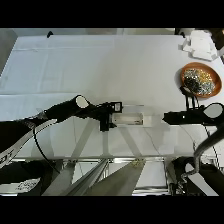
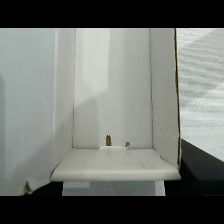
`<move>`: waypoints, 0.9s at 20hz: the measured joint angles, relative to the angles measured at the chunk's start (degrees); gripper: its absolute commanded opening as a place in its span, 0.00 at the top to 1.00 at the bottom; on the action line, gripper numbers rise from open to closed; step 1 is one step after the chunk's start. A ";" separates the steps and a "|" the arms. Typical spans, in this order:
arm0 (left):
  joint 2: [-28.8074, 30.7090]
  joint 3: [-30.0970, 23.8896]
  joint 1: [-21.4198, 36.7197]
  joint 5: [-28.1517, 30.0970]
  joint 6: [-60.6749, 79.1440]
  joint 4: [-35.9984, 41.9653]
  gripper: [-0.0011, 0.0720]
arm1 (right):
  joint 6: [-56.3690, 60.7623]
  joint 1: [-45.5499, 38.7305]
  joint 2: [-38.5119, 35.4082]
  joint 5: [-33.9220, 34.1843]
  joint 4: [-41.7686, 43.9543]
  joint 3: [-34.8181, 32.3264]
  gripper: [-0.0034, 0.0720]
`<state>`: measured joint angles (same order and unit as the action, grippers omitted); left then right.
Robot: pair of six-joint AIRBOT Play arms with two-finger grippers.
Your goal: Fold the box and place the chain.
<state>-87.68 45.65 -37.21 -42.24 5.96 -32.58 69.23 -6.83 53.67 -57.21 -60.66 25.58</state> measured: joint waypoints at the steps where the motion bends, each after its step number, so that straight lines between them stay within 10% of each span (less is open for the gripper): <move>1: 0.00 0.00 0.00 0.00 0.02 0.00 0.39 | -1.03 -0.04 1.68 -0.13 1.57 0.00 0.93; 15: 0.00 0.00 0.00 0.00 0.02 -0.02 0.39 | -12.39 1.77 11.08 -2.27 14.58 0.02 0.93; 18: 0.00 0.00 0.00 0.00 0.02 0.00 0.39 | -14.29 3.61 11.15 -2.19 17.18 0.02 0.71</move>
<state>-87.68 45.65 -37.21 -42.24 5.98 -32.58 54.94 -3.22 64.82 -59.40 -43.48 25.61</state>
